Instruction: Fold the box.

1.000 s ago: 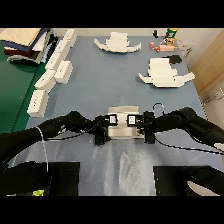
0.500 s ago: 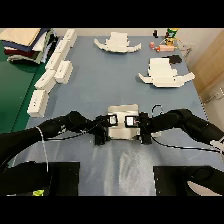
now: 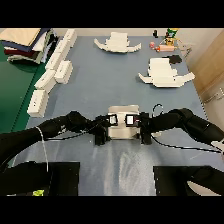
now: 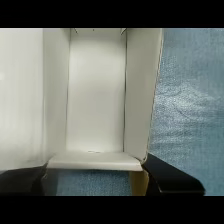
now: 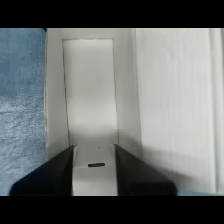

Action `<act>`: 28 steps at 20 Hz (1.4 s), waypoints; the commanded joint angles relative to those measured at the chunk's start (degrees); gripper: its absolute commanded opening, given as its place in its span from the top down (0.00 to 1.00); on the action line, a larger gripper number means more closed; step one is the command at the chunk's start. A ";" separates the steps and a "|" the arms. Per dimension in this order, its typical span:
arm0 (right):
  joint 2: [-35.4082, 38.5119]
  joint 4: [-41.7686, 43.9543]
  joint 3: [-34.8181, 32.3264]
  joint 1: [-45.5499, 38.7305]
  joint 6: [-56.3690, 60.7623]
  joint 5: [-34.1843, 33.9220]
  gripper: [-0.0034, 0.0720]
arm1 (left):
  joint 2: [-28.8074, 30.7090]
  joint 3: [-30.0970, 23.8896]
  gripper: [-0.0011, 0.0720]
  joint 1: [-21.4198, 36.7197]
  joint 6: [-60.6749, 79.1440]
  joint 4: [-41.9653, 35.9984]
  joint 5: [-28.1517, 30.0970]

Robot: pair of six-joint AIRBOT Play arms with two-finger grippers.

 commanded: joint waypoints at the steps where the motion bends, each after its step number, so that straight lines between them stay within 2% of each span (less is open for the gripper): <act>1: 2.51 -11.93 2.27 -0.04 21.99 -4.96 0.72 | 0.02 0.02 0.41 0.04 0.20 0.04 0.02; 3: 5.07 -24.41 4.17 -0.04 37.00 -9.55 0.95 | 0.02 0.02 0.41 0.04 0.20 0.04 0.00; 7: 11.50 -40.76 8.20 -0.26 62.69 -22.82 0.95 | 0.02 0.02 0.41 0.04 0.22 0.04 0.02; 9: 13.16 -49.35 8.37 -2.69 75.23 -25.16 0.95 | 0.02 0.02 0.41 0.04 0.20 0.07 0.02; 10: 13.18 -50.45 8.35 -5.07 79.52 -25.66 0.95 | 0.02 0.02 0.41 0.04 0.20 0.04 0.02; 12: 10.93 -45.35 8.31 -12.59 86.09 -25.57 0.95 | 0.02 0.02 0.41 0.04 0.20 0.04 0.02; 14: 6.21 -35.91 8.02 -19.91 86.07 -24.76 0.95 | 0.02 0.02 0.41 0.04 0.20 0.04 0.00; 16: 1.49 -27.34 7.69 -23.56 81.15 -22.99 0.95 | 0.02 0.02 0.41 0.04 0.20 0.04 0.00; 20: -5.60 -14.91 7.43 -23.80 74.14 -19.71 0.95 | 0.02 0.02 0.41 0.04 0.22 0.04 0.00; 23: -7.32 -7.54 7.45 -23.78 69.37 -19.69 0.95 | 0.02 0.02 0.41 0.04 0.22 0.04 0.02; 28: -7.32 -3.98 7.43 -22.77 67.69 -24.13 0.95 | 0.02 0.02 0.41 0.04 0.20 0.04 0.00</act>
